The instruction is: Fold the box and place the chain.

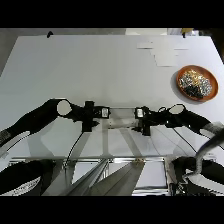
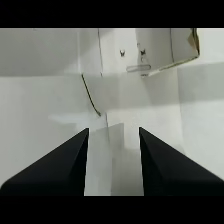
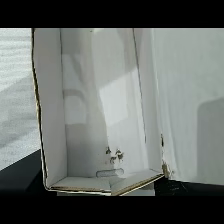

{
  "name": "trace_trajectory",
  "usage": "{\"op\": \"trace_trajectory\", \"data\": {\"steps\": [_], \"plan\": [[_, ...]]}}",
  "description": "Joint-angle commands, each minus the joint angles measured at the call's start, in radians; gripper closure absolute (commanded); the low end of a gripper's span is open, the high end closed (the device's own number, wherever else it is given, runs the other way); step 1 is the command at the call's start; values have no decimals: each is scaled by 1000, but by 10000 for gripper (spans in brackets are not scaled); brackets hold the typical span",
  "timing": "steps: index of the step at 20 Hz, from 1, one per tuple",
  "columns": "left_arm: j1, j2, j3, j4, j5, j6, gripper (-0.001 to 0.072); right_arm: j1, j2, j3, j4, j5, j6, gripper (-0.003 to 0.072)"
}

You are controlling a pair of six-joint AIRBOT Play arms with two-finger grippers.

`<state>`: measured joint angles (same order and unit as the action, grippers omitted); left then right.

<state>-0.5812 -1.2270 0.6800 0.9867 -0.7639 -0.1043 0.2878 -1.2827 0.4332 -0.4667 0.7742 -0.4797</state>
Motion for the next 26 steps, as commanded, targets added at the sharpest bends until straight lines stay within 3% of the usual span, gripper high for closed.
{"op": "trace_trajectory", "data": {"steps": [1, 4, 6, 7, 12, 16, 26], "plan": [[0, -6, -5, -117, 27, 140, 356, 0, 1, 0, 0, 0, 0, 284], [0, -24, -5, -125, 19, 149, 375, 0, 1, 0, 0, 0, 0, 284], [0, -25, -5, -126, -15, 143, 492, 0, 1, 0, 0, 0, 0, 284], [0, -25, -5, -126, -32, 142, 506, 0, 1, 0, 0, 0, 0, 284], [-26, -25, -5, -142, -36, 147, 506, 0, 1, 0, 0, 0, 0, 284], [-39, -25, -5, -172, 49, 149, 504, 0, 1, 0, 0, 0, 0, 284], [-82, -72, -5, -265, 72, 149, 506, 0, 1, 0, 0, 0, 0, 284]]}}
